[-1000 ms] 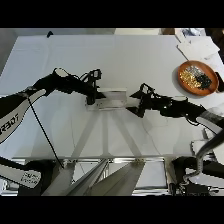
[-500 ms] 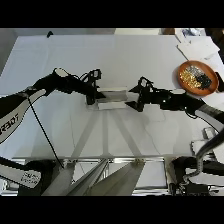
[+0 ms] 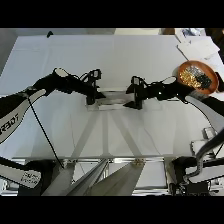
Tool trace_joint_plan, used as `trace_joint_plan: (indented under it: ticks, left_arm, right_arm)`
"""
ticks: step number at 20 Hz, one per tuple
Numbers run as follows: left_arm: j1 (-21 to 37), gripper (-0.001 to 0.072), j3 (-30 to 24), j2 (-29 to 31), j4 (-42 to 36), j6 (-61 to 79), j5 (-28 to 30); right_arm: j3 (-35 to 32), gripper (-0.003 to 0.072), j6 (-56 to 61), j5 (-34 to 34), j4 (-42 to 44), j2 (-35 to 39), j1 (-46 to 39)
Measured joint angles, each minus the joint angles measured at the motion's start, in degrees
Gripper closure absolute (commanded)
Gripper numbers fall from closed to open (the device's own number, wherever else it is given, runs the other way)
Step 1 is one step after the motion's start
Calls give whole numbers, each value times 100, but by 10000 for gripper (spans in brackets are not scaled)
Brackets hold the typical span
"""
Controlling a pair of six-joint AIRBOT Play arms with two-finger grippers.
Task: Fold the box and place the chain.
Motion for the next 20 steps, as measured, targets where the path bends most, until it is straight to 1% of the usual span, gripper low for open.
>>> trace_joint_plan:
  ticks: [4, 13, 20]
  left_arm:
    - [0, 698, 0, 0, 0, -2, -2]
    - [0, 698, 0, 0, 2, 0, -2]
    - [0, 698, -2, 0, 2, 0, 0]
  right_arm:
    - [195, -6, 20, 179, -173, -262, 0]
    - [551, -6, 177, 616, -302, -566, 20]
    - [654, -6, 535, 551, -393, -649, 103]
